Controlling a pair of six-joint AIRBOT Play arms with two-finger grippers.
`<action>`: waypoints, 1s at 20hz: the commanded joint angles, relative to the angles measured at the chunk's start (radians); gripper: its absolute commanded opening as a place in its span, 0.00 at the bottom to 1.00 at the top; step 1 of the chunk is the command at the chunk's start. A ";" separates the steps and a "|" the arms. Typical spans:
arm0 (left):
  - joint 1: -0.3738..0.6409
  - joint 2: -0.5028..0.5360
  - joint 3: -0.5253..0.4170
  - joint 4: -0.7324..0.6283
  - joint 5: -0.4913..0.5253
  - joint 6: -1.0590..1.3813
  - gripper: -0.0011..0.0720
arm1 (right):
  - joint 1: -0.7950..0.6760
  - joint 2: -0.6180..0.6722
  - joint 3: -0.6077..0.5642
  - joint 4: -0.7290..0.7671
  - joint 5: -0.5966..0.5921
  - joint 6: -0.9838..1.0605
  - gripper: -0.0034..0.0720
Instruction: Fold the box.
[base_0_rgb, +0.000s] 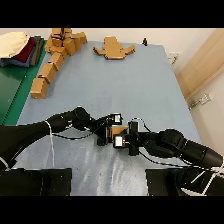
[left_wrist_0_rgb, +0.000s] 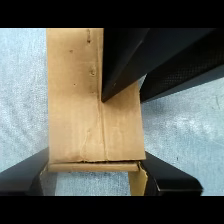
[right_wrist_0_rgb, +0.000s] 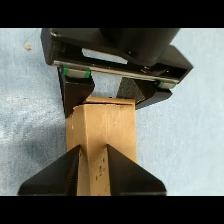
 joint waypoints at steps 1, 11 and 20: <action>0.000 0.000 0.001 0.000 0.000 0.000 0.73 | 0.001 0.001 0.000 0.002 -0.004 0.000 0.35; 0.000 0.000 0.001 0.000 0.000 0.000 0.73 | 0.072 0.028 -0.010 -0.158 0.006 0.118 0.35; 0.000 0.000 0.001 0.000 0.000 0.000 0.73 | 0.087 0.024 -0.024 -0.206 0.035 0.159 0.64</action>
